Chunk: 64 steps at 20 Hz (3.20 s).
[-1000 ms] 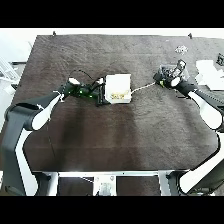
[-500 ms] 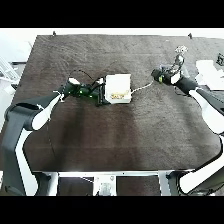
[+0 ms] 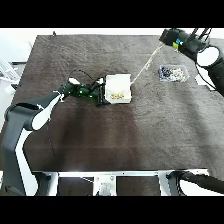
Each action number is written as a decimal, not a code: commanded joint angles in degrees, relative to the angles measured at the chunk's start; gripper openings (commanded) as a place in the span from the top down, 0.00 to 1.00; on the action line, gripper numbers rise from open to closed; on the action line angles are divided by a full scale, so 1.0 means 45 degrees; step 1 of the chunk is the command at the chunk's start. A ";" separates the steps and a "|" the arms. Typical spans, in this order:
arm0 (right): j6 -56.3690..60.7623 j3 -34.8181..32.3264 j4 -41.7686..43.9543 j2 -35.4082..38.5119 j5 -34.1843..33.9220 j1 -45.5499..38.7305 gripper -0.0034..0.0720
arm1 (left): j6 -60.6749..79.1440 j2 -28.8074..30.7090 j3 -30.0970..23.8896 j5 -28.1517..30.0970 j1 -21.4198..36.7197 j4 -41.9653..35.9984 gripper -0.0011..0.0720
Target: Fold the box and place the chain.
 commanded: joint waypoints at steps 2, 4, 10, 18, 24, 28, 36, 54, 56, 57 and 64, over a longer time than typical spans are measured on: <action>-0.1025 0.0010 -0.0005 0.1399 0.0510 0.1574 0.95 | 0.0000 0.0005 0.0005 0.0000 0.0005 0.0000 0.12; -0.1069 -0.0039 -0.0010 0.1384 0.1020 0.2331 0.95 | 0.0005 0.0005 0.0005 0.0000 0.0005 -0.0005 0.12; -0.1049 -0.2030 0.0015 0.1205 0.1015 0.3463 0.95 | 0.0000 0.0005 0.0005 0.0000 0.0005 -0.0005 0.12; -0.0481 -0.5003 0.0816 -0.0695 0.0029 0.3512 0.95 | 0.0000 0.0005 0.0005 0.0000 0.0005 -0.0005 0.12; -0.0525 -0.5061 0.0787 -0.1982 -0.0044 0.3487 0.29 | 0.0000 0.0005 0.0005 0.0000 0.0005 -0.0005 0.12; -0.1758 -0.4541 0.0675 -0.0991 -0.0068 0.3478 0.27 | 0.0000 0.0005 0.0000 0.0000 0.0005 -0.0005 0.12; -0.4478 -0.4148 -0.0772 0.0908 -0.0389 0.0889 0.92 | 0.0005 0.0005 0.0000 0.0000 0.0005 -0.0005 0.12; -1.5489 0.4430 0.9612 -0.8791 1.0627 -0.2701 0.93 | 0.0005 0.0005 0.0005 0.0005 0.0005 -0.0005 0.12; -1.5494 0.4556 0.9612 -0.9185 1.0812 -0.2472 0.93 | 0.0005 0.0005 0.0005 0.0000 0.0005 -0.0005 0.12; -1.5504 0.4556 0.9525 -0.9282 1.1001 -0.2341 0.93 | 0.0005 0.0005 0.0000 0.0000 0.0005 -0.0005 0.12; -1.5742 0.4789 0.8456 -0.9306 1.1395 -0.1452 0.93 | 0.0005 0.0005 0.0005 0.0005 0.0005 -0.0005 0.12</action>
